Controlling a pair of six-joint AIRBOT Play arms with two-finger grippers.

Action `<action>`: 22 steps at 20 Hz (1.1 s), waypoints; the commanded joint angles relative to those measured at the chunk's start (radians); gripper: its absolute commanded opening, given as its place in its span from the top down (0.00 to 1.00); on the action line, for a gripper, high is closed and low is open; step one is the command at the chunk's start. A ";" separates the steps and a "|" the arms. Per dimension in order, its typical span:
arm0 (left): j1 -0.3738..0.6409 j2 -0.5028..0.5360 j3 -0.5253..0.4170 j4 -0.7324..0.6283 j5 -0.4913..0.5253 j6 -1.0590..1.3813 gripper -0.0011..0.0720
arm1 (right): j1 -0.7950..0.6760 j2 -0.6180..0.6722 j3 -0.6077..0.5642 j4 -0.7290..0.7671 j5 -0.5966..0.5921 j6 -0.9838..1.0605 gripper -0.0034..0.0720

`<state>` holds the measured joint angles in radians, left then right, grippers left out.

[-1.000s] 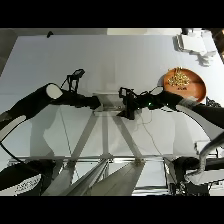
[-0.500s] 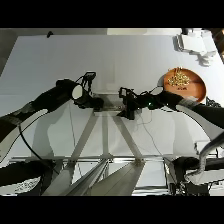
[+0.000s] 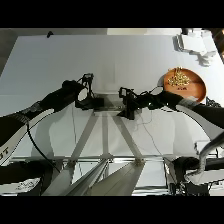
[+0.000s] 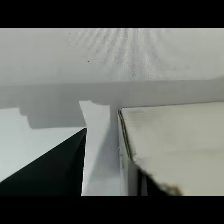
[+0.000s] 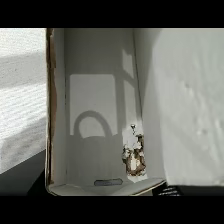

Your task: Fold the box and place the chain.

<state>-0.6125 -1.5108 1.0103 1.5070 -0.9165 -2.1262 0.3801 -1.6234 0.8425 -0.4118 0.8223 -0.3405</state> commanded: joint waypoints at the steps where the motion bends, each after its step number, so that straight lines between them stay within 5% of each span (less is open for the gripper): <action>1: -0.001 -0.015 0.001 -0.018 0.008 -0.012 0.63 | 0.001 0.000 0.000 0.000 0.000 0.000 0.42; 3: 0.000 -0.015 0.001 -0.018 0.014 -0.009 0.98 | 0.001 0.000 0.000 0.000 0.000 0.000 0.42; 8: 0.001 -0.014 0.001 -0.041 0.010 0.016 0.97 | 0.001 0.000 0.000 0.000 0.000 0.000 0.42; 9: 0.004 -0.013 0.001 -0.055 0.001 0.018 0.93 | 0.001 0.000 0.000 0.000 0.000 0.000 0.42; 10: 0.008 -0.010 0.001 -0.066 -0.006 0.022 0.77 | 0.001 0.000 0.000 0.000 0.000 0.000 0.42; 11: 0.014 -0.005 0.001 -0.087 -0.016 0.058 0.49 | 0.001 0.000 0.000 0.000 0.000 0.000 0.42; 12: 0.018 0.002 0.001 -0.097 -0.027 0.100 0.38 | 0.001 0.000 0.000 0.000 0.000 0.000 0.42; 16: 0.055 0.060 0.001 -0.135 -0.089 0.228 0.39 | 0.001 0.000 0.000 0.000 0.000 0.000 0.42; 22: 0.235 0.204 0.001 -0.412 -0.151 0.600 0.38 | 0.001 0.000 0.000 0.000 0.000 0.000 0.42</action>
